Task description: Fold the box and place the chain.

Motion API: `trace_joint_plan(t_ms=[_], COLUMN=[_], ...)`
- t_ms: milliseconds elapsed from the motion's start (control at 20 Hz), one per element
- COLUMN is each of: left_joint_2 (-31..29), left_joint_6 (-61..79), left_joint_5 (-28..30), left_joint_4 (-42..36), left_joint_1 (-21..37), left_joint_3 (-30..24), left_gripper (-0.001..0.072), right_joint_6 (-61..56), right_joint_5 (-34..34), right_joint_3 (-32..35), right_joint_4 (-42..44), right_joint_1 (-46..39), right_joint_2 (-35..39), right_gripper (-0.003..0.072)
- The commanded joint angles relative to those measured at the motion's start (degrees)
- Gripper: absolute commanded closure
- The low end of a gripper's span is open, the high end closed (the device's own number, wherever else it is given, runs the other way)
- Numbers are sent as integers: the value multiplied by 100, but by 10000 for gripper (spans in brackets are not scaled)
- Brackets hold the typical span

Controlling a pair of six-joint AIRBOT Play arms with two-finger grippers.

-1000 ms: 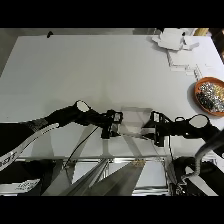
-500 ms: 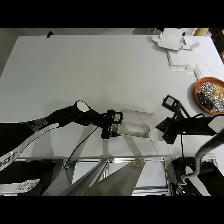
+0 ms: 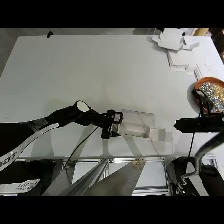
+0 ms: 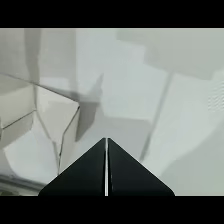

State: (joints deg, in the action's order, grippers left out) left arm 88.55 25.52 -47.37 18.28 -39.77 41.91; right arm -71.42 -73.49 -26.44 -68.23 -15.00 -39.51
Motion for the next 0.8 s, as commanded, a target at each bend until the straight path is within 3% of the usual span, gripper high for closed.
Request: trace_joint_plan(t_ms=[0,300,750], left_joint_2=[-7,-4,-7], left_joint_6=[-2,0,0], left_joint_5=[-20,-22,-22], left_joint_4=[17,20,17], left_joint_1=[4,4,4], left_joint_3=[2,2,2], left_gripper=[377,377,377], right_joint_6=[-162,-544,-962], right_joint_5=[61,-7,914], right_joint_3=[168,164,387], right_joint_4=[223,223,1001], right_joint_1=[-177,304,588], right_joint_2=[-597,-1506,-1792], right_gripper=[669,669,670])
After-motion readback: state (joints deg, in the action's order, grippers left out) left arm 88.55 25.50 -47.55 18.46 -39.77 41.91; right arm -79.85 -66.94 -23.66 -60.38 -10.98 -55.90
